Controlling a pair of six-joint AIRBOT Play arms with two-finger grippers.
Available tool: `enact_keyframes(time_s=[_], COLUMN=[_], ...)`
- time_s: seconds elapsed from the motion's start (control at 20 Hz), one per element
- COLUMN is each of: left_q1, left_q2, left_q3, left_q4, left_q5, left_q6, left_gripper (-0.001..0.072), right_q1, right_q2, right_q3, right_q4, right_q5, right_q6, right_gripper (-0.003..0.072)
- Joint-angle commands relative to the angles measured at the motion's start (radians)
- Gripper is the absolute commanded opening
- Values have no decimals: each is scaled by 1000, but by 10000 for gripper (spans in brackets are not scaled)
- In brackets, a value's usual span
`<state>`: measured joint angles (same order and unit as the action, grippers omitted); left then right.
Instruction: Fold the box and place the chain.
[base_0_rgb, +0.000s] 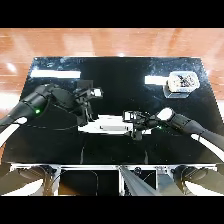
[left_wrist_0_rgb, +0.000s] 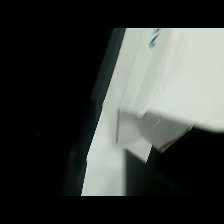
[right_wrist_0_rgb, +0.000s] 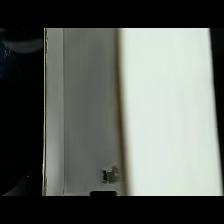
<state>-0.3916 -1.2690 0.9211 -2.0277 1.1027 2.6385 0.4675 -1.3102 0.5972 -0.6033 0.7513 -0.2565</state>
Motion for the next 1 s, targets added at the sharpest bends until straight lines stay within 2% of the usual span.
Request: enact_keyframes(time_s=[0.0,0.1,0.2,0.4,0.5,0.6,0.75,0.85,0.95], left_q1=[64,64,27,-151,-283,-381,-431,-426,-415], left_q2=[54,85,141,294,340,332,270,233,205], left_q3=[1,-13,-51,-207,-278,-325,-334,-334,-333], left_q4=[74,-6,-61,-105,-101,-101,-102,-101,-102], left_q5=[126,196,169,-110,-318,-533,-771,-867,-919], left_q6=[-246,-268,-305,-383,-383,-380,-380,-380,-381], left_gripper=[18,13,12,13,14,15,16,18,18], right_q1=[0,0,0,0,0,0,0,0,0], right_q2=[-1,-1,-1,-1,-1,-1,-1,-1,-1], right_q3=[0,0,0,0,0,0,0,0,0], right_q4=[0,0,0,0,0,0,0,0,0], right_q5=[0,-1,-2,-4,-4,-4,-4,-4,-4], right_q6=[0,0,2,3,3,3,3,3,3], right_gripper=[581,580,580,580,580,580,580,580,580])
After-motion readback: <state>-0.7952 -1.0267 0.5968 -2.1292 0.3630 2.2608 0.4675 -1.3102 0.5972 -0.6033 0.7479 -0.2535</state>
